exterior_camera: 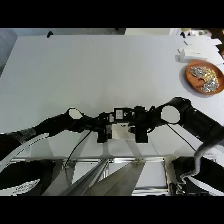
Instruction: Fold the box and place the chain.
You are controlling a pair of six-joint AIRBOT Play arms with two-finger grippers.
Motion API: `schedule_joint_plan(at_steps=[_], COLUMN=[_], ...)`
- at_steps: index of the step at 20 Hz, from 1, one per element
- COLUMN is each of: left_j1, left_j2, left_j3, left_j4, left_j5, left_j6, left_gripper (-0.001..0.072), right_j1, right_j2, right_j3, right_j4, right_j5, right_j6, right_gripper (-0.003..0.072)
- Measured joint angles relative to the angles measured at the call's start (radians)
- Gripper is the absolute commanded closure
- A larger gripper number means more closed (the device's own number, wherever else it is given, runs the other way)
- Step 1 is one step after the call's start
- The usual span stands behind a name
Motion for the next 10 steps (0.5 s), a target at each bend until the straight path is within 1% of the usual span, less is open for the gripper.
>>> schedule_joint_plan(at_steps=[1, 2, 3, 10], left_j1=[0.0, 0.0, 0.0, 0.0], left_j2=[0.0, 0.0, 0.0, 0.0], left_j3=[0.0, 0.0, 0.0, 0.0], left_j4=[0.0, 0.0, 0.0, 0.0], left_j5=[0.0, 0.0, 0.0, 0.0], left_j6=[0.0, 0.0, 0.0, 0.0], left_gripper=[0.0598, 0.0598, 0.0598, 0.0598], right_j1=[0.0, 0.0, 0.0, 0.0], right_j2=[0.002, 0.003, 0.005, 0.007], right_j3=[-0.006, -0.01, -0.013, -0.021], right_j4=[0.0, 0.0, 0.002, 0.051], right_j5=[-0.011, -0.018, -0.022, 0.01], right_j6=[-0.002, -0.006, -0.015, -0.066], right_gripper=[0.0401, 0.035, 0.0318, 0.0323])
